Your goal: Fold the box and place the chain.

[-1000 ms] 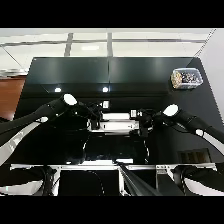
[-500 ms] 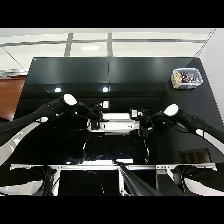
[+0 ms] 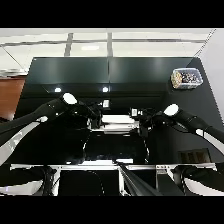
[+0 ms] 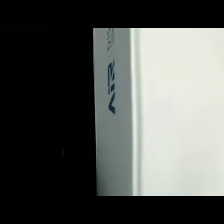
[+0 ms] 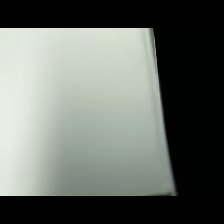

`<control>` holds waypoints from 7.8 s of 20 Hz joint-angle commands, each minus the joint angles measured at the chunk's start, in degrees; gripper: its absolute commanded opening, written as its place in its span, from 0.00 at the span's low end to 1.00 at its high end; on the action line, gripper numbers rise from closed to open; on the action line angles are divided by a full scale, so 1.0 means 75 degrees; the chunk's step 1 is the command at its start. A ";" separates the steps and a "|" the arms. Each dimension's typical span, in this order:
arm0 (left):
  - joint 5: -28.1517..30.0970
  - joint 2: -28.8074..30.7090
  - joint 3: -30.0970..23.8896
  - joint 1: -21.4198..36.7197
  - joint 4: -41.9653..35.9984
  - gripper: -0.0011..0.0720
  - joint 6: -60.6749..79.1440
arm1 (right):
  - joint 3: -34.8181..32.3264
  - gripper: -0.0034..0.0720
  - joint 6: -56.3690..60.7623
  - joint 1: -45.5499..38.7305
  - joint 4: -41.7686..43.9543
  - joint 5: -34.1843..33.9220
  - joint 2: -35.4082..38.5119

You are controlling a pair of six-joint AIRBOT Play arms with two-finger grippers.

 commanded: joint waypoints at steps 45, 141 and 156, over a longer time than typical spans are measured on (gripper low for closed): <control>0.0799 -0.0134 -0.0099 -0.0178 -0.0487 0.05 -0.4919 | 0.0000 0.38 0.0085 0.0102 -0.0134 0.0003 -0.0006; 0.0184 0.1023 -0.0592 -0.0670 0.1454 0.05 -0.2757 | 0.0000 0.38 0.0085 0.0099 -0.0134 0.0000 -0.0006; -0.1547 0.2098 -0.1472 0.3051 0.2527 0.05 -1.2252 | 0.0000 0.38 0.0087 0.0099 -0.0134 0.0000 -0.0006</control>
